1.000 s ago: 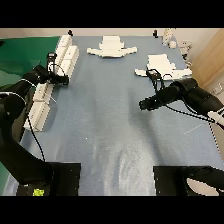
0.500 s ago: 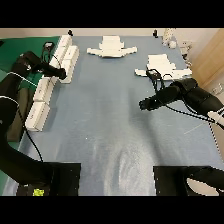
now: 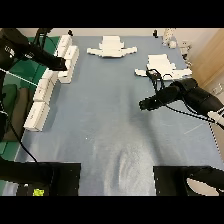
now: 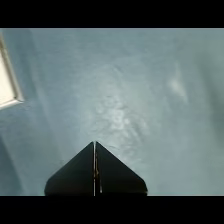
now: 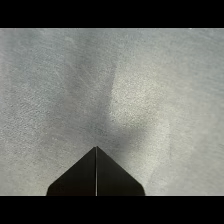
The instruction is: Fold the box.
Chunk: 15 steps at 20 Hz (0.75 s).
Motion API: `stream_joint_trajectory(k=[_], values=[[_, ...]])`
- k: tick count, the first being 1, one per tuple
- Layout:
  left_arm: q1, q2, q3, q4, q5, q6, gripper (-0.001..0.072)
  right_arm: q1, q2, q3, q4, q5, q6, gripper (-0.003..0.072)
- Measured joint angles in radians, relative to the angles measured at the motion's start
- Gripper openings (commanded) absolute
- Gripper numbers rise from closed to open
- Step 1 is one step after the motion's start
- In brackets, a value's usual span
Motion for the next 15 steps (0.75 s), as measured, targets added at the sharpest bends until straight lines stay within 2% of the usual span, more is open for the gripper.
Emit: stream_joint_trajectory(k=[3, 6, 11, 15], values=[[-0.079, 0.015, 0.002, -0.052, -0.103, -0.035, 0.0012, 0.000, 0.000, 0.000, 0.000, 0.000, 0.000, 0.0004], [-0.195, 0.066, -0.040, -0.018, -0.128, -0.083, 0.0011, 0.000, 0.000, 0.000, 0.000, 0.000, 0.000, 0.0004], [-0.366, 0.238, -0.270, 0.077, 0.000, -0.164, 0.0018, 0.000, 0.000, 0.000, 0.000, 0.000, 0.000, 0.0004], [-0.414, 0.302, -0.409, 0.101, 0.055, -0.197, 0.0018, 0.000, 0.000, 0.000, 0.000, 0.000, 0.000, 0.0004]])
